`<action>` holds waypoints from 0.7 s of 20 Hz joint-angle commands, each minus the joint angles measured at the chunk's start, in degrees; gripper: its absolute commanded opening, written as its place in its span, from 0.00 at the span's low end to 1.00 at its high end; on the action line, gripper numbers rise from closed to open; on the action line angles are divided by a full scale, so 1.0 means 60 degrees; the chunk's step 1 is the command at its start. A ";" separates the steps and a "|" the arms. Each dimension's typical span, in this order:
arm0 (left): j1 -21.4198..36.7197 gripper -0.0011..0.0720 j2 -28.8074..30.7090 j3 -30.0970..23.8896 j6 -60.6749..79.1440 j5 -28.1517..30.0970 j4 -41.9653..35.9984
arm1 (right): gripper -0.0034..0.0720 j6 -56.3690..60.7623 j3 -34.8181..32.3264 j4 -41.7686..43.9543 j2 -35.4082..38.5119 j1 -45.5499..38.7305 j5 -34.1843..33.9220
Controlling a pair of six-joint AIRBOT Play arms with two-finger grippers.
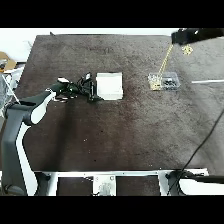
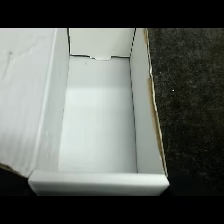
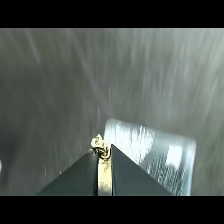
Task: Fold the box and place the chain.
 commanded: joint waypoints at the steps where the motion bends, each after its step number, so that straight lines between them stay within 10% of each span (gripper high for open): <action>1: 0.0007 0.39 -0.0004 0.0000 0.0004 0.0000 0.0000 | 0.04 -0.0087 0.0007 -0.0255 0.1239 0.0805 -0.1887; 6: 0.0007 0.39 -0.0004 0.0000 0.0004 0.0004 0.0004 | 0.04 -0.0790 0.0007 -0.0353 0.1836 0.2259 -0.4204; 14: 0.0007 0.39 -0.0004 0.0000 0.0004 0.0004 0.0000 | 0.04 -0.0943 -0.0004 -0.0273 0.1038 0.3253 -0.4444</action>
